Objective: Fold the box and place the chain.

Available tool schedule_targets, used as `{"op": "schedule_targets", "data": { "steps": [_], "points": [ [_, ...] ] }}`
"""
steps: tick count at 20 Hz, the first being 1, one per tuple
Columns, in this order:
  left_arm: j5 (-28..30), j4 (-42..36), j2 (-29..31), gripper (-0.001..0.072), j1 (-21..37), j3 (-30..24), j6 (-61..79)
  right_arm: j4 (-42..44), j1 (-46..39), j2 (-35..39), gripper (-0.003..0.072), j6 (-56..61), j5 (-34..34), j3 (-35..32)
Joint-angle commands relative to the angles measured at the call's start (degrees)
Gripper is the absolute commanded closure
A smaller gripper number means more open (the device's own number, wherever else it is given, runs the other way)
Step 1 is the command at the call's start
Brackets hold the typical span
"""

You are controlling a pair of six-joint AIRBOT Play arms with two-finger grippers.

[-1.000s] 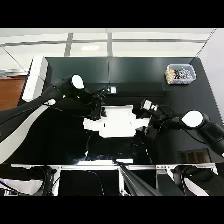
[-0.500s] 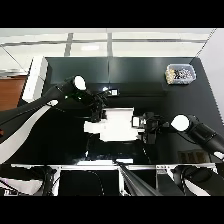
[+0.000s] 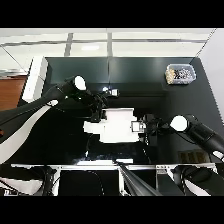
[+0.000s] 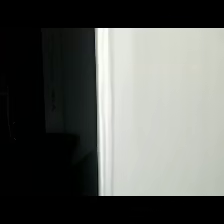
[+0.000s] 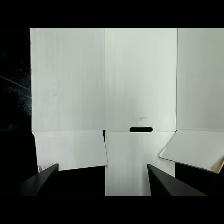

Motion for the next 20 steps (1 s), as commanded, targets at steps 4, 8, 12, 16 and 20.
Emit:
{"op": "schedule_targets", "data": {
  "steps": [4,8,12,16,20],
  "points": [
    [0.1,0.0,0.0,0.0682,0.0,0.1,0.0,-1.2,0.5,-1.6,0.0060,-0.2,0.5,0.0],
    [0.1,0.0,0.0,0.0682,0.0,0.1,0.0,2.9,1.0,-1.8,0.0060,-0.2,0.1,0.0],
    [0.2,0.0,0.0,0.0682,0.0,0.1,0.0,12.5,3.3,-1.9,0.0060,-0.2,-3.2,0.0],
    [0.1,0.0,0.0,0.0681,0.0,0.1,0.0,14.3,2.8,-1.8,0.0060,-0.2,-7.7,0.7],
    [-0.1,0.0,0.0,0.0682,0.0,0.7,0.0,15.7,-0.8,-1.8,0.0060,-0.2,-9.3,2.6]
  ]
}}
